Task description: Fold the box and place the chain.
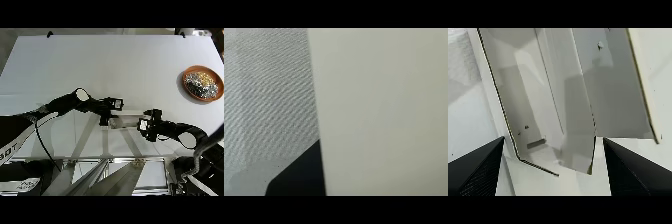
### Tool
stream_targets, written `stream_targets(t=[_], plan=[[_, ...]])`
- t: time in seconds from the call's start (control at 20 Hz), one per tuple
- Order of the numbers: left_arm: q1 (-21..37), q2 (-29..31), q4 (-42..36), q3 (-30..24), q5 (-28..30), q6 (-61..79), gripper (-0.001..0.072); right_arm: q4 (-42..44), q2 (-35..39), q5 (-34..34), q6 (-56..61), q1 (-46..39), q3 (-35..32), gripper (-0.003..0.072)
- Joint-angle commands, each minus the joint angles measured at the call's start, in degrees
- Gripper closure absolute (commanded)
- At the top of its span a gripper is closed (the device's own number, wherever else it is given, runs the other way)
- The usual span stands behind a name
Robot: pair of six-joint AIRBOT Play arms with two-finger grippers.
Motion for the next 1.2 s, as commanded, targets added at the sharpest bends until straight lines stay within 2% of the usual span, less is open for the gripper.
stream_targets(t=[0.0, 0.2, 0.5, 0.7, 1.15], plan=[[-0.02, 0.00, 0.00, 0.00, 0.02, -0.04, 0.0697, 1.18, 0.00, -0.02, -1.73, -0.11, 0.04, 0.0025], [-0.02, 0.00, 0.00, 0.00, 0.02, -0.04, 0.0697, 9.33, -0.81, 1.75, -10.82, -0.96, 0.04, 0.0025], [-0.02, 0.00, 0.00, 0.00, 0.02, -0.04, 0.0697, 16.04, -2.25, 12.04, -22.16, -11.06, 0.09, 0.0026], [-0.02, 0.00, 0.00, 0.00, 0.02, -0.04, 0.0697, 22.53, -2.25, 12.02, -30.97, -13.03, 0.09, 0.0031], [-0.02, 0.00, 0.00, 0.00, 0.02, -0.04, 0.0697, 25.20, -2.25, 12.33, -35.36, -16.65, 0.09, 0.0030]])
